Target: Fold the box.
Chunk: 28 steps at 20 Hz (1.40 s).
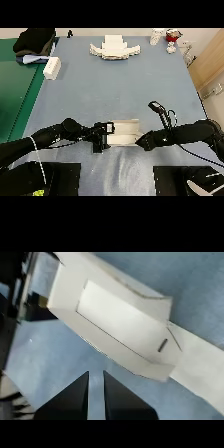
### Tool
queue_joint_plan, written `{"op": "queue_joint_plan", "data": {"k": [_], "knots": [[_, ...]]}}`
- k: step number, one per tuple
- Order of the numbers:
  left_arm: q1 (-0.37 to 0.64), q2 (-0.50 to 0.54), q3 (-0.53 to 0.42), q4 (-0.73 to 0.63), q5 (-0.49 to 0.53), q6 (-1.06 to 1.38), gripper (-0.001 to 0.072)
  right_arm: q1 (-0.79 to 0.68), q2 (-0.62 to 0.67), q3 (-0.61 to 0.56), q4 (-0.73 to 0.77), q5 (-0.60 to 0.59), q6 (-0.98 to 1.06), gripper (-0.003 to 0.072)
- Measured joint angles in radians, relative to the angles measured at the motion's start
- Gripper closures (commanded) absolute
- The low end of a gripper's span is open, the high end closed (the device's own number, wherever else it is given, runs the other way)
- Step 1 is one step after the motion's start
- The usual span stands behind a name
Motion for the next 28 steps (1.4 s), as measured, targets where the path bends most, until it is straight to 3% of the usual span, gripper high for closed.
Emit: {"op": "queue_joint_plan", "data": {"k": [6,10,20,24,28], "knots": [[0.0,0.0,0.0,0.011,-0.027,0.018,0.0183,0.099,-0.148,0.055,0.064,0.291,0.231,0.0542],[0.0,0.0,0.0,0.024,-0.05,0.028,0.0183,0.088,-0.27,0.116,0.024,0.38,0.27,0.0541],[0.0,0.0,0.0,0.029,-0.059,0.032,0.0183,0.066,-0.518,0.142,0.004,0.385,0.283,0.0542],[0.0,0.0,0.0,0.031,-0.063,0.037,0.0183,0.064,-0.5,0.142,-0.026,0.374,0.275,0.0546],[0.0,0.0,0.0,0.033,-0.066,0.039,0.0183,0.063,-0.381,0.154,-0.132,0.317,0.26,0.0546]]}}
